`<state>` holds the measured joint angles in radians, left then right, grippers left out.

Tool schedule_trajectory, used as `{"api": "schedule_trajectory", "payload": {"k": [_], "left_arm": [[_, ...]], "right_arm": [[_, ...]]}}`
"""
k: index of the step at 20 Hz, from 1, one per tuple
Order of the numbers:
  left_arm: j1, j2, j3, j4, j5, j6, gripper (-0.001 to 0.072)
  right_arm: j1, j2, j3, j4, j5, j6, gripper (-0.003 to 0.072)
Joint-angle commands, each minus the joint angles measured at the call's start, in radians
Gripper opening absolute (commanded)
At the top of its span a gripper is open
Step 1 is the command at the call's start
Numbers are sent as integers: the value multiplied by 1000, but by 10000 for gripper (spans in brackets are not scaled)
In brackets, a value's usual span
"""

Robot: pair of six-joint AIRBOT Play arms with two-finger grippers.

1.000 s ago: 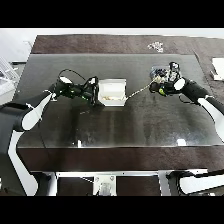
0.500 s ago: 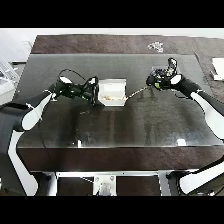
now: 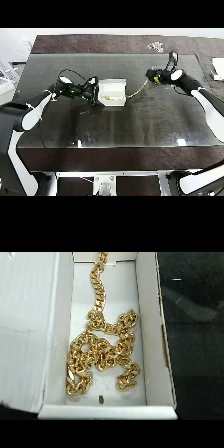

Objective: Fold the box and place the chain.

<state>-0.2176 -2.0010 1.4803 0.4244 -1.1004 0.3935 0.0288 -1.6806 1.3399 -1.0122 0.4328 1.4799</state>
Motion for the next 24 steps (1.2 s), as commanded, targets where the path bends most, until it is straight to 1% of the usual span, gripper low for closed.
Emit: {"api": "schedule_trajectory", "payload": {"k": [1, 6, 8, 11, 16, 20, 24], "left_arm": [[0, 0, 1, 0, -1, 0, 487], [0, 0, 1, 0, -9, 0, 487], [0, 0, 1, 0, -9, 0, 487], [0, 0, 1, 0, -9, 0, 487], [0, 0, 1, 0, -10, 0, 487], [0, 0, 1, 0, -10, 0, 487], [0, 0, 1, 0, -9, 0, 487]], "right_arm": [[74, 193, 9, -21, 6, -34, 14], [244, 462, 9, -140, 12, -34, 13], [324, 537, 10, -177, 11, -33, 12], [438, 607, 20, -221, 10, -33, 12], [600, 621, 51, -280, -10, -31, 12], [619, 586, 42, -282, -2, 13, 12], [621, 534, 7, -283, 3, 57, 12]]}}
